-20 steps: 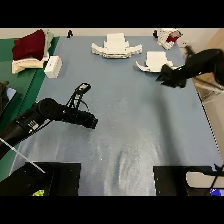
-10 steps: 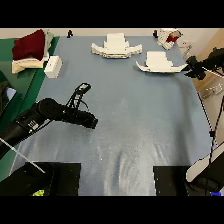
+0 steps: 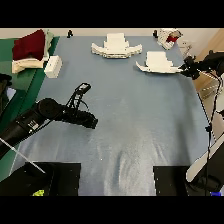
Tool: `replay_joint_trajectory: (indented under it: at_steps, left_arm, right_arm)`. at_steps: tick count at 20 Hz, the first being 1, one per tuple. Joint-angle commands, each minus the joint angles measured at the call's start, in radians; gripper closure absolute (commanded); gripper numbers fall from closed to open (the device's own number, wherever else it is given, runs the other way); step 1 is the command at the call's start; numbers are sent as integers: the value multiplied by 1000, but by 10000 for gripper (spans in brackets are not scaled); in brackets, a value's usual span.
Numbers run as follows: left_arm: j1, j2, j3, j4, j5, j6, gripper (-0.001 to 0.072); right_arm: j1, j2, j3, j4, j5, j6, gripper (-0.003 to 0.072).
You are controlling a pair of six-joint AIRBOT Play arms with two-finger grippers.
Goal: Fold the box.
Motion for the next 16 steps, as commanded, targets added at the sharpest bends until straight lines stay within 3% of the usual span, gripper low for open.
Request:
replay_joint_trajectory:
  at_steps: [1, 4, 5, 10, 14, 16]
  left_arm:
    - [0, -1, 0, 0, 0, 0, 697]
    - [0, -1, 0, 0, 0, 0, 697]
    - [0, -1, 0, 0, 0, 0, 697]
    - [0, -1, 0, 0, 0, 0, 697]
    - [0, -1, 0, 0, 0, 0, 698]
    - [0, -1, 0, 0, 0, 0, 697]
  right_arm:
    - [1, -6, 5, 19, -6, -4, 465]
    - [2, -6, 5, 24, -72, -4, 568]
    - [2, -6, 5, 32, -94, -4, 681]
    - [0, 23, 5, 43, -235, -25, 685]
    - [0, 60, 4, -13, -449, -79, 686]
    - [0, 105, -66, -19, -488, -93, 686]
